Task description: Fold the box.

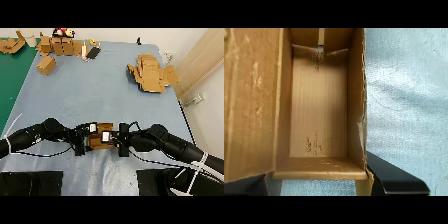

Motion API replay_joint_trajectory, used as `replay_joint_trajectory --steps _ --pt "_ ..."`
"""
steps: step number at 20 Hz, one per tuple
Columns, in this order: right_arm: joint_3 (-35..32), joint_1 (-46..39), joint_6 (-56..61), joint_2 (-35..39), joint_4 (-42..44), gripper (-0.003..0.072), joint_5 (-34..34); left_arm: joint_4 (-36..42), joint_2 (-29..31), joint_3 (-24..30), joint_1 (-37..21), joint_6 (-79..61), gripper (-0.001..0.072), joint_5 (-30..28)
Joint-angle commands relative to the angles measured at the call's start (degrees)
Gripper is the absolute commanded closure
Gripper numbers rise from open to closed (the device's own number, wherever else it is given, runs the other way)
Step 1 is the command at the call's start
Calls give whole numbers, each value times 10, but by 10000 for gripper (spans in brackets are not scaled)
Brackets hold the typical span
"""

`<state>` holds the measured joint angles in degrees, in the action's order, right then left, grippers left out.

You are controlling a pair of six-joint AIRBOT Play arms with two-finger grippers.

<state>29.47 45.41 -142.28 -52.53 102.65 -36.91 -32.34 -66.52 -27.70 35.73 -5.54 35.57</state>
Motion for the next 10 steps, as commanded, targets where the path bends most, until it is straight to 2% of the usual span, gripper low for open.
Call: replay_joint_trajectory --steps 1,4,5,6,10 --pt "0 1 -17 -11 9 545 30 0 0 0 0 0 182 0" --pt "0 8 -24 -14 28 538 33 0 0 0 0 0 182 0" --pt "0 12 -24 -15 32 425 33 0 0 0 0 0 182 0" --pt "0 12 -24 -17 42 249 32 0 0 0 0 0 182 0" --pt "0 11 -24 -35 59 230 32 0 0 0 0 0 182 0"
